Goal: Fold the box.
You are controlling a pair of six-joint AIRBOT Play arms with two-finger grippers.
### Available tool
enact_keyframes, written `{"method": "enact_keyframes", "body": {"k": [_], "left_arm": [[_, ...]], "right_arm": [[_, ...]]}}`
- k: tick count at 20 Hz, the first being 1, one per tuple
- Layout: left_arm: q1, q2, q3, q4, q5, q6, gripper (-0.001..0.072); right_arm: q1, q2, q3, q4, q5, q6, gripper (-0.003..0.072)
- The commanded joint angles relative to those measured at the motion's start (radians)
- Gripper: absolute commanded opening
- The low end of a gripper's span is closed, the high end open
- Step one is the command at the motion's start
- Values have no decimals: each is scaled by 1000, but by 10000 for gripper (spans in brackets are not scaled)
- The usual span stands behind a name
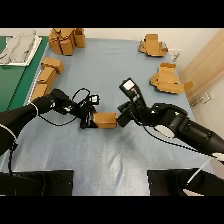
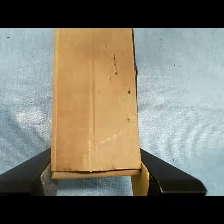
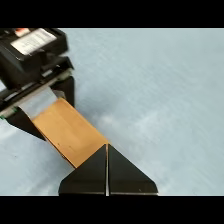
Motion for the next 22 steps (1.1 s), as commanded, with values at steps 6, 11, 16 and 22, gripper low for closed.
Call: {"method": "enact_keyframes", "body": {"k": [6,11,16,22], "left_arm": [[41,123,36,-13,29,-261,21],[156,309,40,35,176,-679,15],[296,550,39,433,372,-1191,14],[404,511,48,529,389,-1300,14]], "right_arm": [[-119,171,-108,-177,192,137,6],[-173,195,-146,-187,194,139,6],[-212,194,-150,-196,190,138,6],[-223,194,-150,-195,158,138,6]]}}
